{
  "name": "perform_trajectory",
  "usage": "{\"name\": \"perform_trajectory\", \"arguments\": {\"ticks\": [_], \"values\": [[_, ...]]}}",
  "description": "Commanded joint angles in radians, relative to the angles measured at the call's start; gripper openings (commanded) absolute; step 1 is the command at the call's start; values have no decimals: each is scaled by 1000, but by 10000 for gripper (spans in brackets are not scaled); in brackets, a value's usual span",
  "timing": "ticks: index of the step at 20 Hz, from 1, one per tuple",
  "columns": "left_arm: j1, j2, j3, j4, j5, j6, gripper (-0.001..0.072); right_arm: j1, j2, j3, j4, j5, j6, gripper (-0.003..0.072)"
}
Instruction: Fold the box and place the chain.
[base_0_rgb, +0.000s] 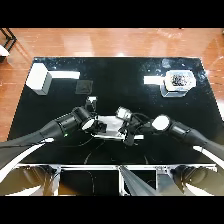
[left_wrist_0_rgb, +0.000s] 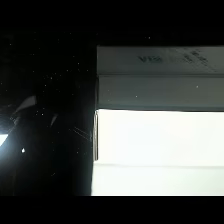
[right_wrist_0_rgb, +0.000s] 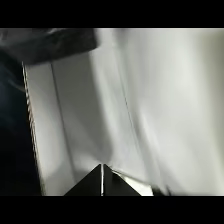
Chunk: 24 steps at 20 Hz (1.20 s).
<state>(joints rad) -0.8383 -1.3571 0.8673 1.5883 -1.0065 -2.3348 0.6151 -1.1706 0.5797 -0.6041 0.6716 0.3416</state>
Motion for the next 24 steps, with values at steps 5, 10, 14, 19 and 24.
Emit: {"name": "perform_trajectory", "arguments": {"ticks": [5,10,14,19,24], "values": [[0,0,0,0,1,1,23,-415,214,8,-50,479,620,21],[0,0,0,0,3,1,23,-648,219,-16,-319,555,981,22],[0,-1,0,1,8,1,23,-591,199,-112,-328,438,1182,21],[0,-1,0,10,7,2,23,-447,42,-143,-140,243,1167,22],[0,-1,0,8,6,16,23,-338,-49,-141,86,190,1021,31]]}}
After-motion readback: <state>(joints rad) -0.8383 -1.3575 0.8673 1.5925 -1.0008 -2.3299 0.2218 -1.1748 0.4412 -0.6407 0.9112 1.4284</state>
